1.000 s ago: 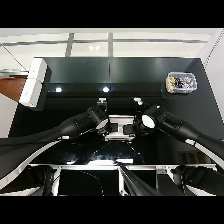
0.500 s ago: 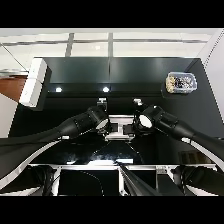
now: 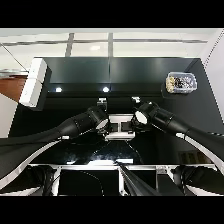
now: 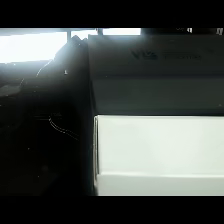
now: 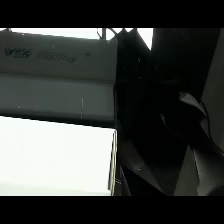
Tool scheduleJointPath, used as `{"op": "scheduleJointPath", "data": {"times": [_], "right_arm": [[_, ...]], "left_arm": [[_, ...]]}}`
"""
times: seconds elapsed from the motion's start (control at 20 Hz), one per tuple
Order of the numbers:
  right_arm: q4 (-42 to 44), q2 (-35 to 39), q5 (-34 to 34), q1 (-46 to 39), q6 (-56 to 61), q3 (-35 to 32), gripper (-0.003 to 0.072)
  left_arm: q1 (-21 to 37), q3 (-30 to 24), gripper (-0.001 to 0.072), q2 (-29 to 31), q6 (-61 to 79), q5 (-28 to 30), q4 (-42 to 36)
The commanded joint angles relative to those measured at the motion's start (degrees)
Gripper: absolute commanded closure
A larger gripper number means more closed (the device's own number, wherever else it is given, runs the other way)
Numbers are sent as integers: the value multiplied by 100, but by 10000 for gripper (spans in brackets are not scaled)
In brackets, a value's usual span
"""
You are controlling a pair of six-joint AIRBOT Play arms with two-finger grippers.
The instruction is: Fold the box and place the chain.
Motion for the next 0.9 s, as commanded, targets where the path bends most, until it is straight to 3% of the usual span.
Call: {"op": "scheduleJointPath", "data": {"times": [0.0,0.65,0.8,0.85], "right_arm": [[-4,-35,26,2,26,28,434],[22,-181,-17,2,138,28,452],[22,-184,-37,2,149,28,540],[20,-184,-37,2,146,28,620]], "left_arm": [[4,0,676,-2,2,0,2],[4,0,675,-2,2,2,2],[4,0,675,-2,2,2,2],[4,0,675,-2,0,2,4]]}}
